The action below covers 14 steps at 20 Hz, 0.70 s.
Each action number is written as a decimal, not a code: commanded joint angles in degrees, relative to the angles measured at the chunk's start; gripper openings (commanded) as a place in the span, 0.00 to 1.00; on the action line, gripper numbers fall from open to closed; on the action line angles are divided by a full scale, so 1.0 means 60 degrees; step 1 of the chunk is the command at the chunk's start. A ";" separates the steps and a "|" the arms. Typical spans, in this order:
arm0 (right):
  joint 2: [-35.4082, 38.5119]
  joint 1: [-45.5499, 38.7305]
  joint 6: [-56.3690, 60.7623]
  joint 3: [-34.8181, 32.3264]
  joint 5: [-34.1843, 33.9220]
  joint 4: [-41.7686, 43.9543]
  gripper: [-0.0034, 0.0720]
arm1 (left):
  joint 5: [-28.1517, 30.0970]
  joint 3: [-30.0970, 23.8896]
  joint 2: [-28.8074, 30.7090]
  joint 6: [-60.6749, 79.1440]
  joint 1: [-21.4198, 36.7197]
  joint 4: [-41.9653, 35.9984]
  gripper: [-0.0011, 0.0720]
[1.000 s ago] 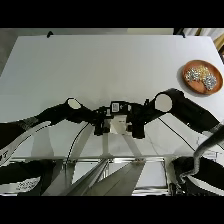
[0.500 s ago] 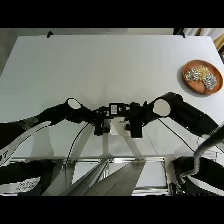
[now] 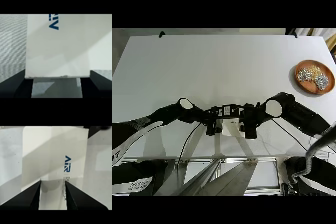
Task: Fold the box and place the chain.
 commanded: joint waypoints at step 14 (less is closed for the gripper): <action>0.0007 0.0000 0.0568 -0.0025 -0.0554 -0.0040 0.39 | 0.0000 0.0000 0.0000 0.0000 0.0000 0.0000 0.06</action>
